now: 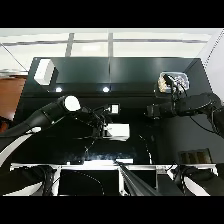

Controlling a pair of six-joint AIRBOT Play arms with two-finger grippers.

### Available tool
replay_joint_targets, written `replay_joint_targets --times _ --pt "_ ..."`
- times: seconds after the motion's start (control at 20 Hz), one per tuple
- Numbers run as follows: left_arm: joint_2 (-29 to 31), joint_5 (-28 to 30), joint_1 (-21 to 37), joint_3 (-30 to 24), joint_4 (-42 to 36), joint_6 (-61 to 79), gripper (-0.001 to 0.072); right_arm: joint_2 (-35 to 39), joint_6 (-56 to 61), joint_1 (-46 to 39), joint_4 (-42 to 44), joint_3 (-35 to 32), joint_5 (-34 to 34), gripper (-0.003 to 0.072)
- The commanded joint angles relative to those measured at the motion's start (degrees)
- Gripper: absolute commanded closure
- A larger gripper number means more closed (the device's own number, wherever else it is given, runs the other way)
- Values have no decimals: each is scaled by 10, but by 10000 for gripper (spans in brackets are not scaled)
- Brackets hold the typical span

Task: Fold the box and place the chain.

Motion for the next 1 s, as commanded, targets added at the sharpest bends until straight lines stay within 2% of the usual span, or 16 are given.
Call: replay_joint_targets --times 0.0,0.25,0.4,0.75,0.8,0.9,0.95 --pt "-2 21 -10 0 2 -7 0 0 0 0 0 0 2 664" --pt "-18 24 -30 -1 18 -12 0 0 0 0 0 0 2 664" --pt "-27 45 -38 -1 54 -63 1 0 0 0 0 0 2 664" --pt "-56 51 -40 0 58 -86 1 0 0 0 0 0 3 664" --pt "-56 47 -40 0 58 -86 28 0 0 0 0 0 3 664" --pt "-49 29 -37 5 83 -96 326 0 0 0 0 0 5 664" --pt "-42 19 -34 8 104 -116 332 0 0 0 -1 0 6 664"
